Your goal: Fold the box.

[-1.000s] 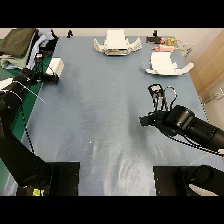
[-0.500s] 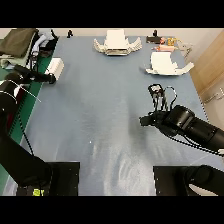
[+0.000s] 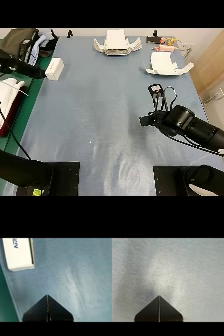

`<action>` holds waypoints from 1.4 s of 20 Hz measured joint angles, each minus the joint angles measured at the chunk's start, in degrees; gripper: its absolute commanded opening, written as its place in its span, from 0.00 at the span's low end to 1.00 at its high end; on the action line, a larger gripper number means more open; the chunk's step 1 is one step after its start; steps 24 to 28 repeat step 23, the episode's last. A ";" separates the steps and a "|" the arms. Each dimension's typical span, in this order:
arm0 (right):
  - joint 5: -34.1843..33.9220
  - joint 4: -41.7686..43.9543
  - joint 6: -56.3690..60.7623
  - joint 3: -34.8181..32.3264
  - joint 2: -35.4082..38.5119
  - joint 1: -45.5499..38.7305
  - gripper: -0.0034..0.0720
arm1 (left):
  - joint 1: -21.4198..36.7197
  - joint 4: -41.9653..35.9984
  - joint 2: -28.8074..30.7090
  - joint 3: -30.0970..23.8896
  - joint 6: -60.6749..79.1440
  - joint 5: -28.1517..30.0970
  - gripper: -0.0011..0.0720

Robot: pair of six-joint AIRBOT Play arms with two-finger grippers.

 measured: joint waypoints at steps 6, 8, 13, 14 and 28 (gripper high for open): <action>0.00 0.00 0.00 0.00 0.00 0.00 0.05 | -3.50 -0.24 12.35 -2.54 -8.26 -12.76 0.03; 0.00 -0.02 0.00 0.00 0.00 0.00 0.05 | -6.51 -0.33 17.59 -6.86 -10.78 -13.86 0.03; 0.00 -0.02 -0.02 0.00 0.00 0.00 0.05 | -18.64 -0.37 31.82 -25.86 -17.73 -8.57 0.03; 0.00 0.00 0.00 0.00 0.00 0.00 0.05 | -21.75 -0.35 34.25 -30.12 -19.34 -6.40 0.03; 0.00 -0.02 -0.02 0.00 0.00 0.00 0.05 | -36.94 -0.50 41.99 -46.27 -27.30 8.00 0.03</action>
